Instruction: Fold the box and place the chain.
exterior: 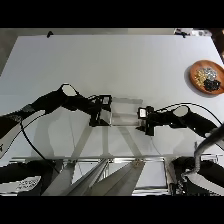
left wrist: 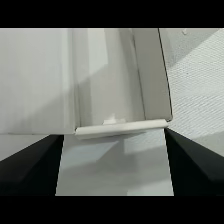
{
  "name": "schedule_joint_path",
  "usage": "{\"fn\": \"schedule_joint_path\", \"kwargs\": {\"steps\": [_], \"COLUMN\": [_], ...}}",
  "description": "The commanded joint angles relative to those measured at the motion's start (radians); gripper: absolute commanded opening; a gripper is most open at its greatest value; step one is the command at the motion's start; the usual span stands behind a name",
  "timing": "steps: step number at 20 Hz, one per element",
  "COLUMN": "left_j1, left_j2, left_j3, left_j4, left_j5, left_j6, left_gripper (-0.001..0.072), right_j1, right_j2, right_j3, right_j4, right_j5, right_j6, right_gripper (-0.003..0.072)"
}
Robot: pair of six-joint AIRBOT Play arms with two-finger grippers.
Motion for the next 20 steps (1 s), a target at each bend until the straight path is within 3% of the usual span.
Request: {"fn": "schedule_joint_path", "kwargs": {"steps": [1, 7, 11, 20], "left_j1": [-0.012, -0.025, -0.037, -0.036], "left_j2": [-0.002, -0.032, -0.045, -0.101], "left_j3": [-0.001, -0.001, -0.001, -0.001], "left_j4": [0.008, -0.008, -0.088, -0.079], "left_j5": [-0.004, 0.001, 0.026, 0.057], "left_j6": [0.002, -0.009, -0.020, -0.054], "left_gripper": [0.0696, 0.0695, 0.0694, 0.0689], "right_j1": [0.001, 0.001, 0.001, 0.001], "right_j2": [0.001, 0.001, 0.001, 0.001], "right_j3": [0.000, 0.000, 0.000, 0.000], "right_j4": [0.000, 0.000, 0.000, 0.000], "right_j5": [0.000, 0.000, 0.000, 0.000], "right_j6": [0.000, 0.000, 0.000, 0.000], "right_gripper": [0.0482, 0.0482, 0.0482, 0.0482]}}
